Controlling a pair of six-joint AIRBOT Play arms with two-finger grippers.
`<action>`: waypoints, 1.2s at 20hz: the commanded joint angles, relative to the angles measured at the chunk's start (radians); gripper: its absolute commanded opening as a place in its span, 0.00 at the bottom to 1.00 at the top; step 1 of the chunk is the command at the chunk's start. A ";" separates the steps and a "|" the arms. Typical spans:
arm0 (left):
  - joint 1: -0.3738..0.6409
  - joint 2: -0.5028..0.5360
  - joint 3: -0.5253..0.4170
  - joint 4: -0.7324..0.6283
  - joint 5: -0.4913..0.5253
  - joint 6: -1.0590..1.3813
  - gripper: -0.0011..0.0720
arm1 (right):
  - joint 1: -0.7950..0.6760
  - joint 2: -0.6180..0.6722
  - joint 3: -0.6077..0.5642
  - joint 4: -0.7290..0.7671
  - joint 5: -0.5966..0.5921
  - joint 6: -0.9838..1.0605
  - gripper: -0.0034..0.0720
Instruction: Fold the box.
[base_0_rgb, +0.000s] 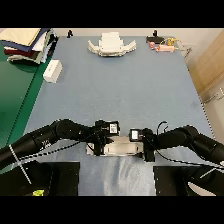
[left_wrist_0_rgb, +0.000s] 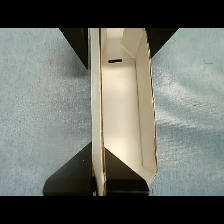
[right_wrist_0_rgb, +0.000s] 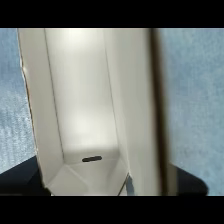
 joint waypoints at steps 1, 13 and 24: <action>0.000 0.000 0.000 0.000 0.000 0.000 0.04 | 0.001 0.013 0.000 0.000 -0.007 0.009 0.99; 0.000 0.000 0.000 0.000 0.000 0.000 0.03 | 0.002 0.060 -0.001 -0.052 -0.021 0.097 0.98; 0.000 0.000 0.000 0.000 0.000 0.000 0.03 | 0.003 -0.006 -0.001 -0.019 -0.012 0.094 0.75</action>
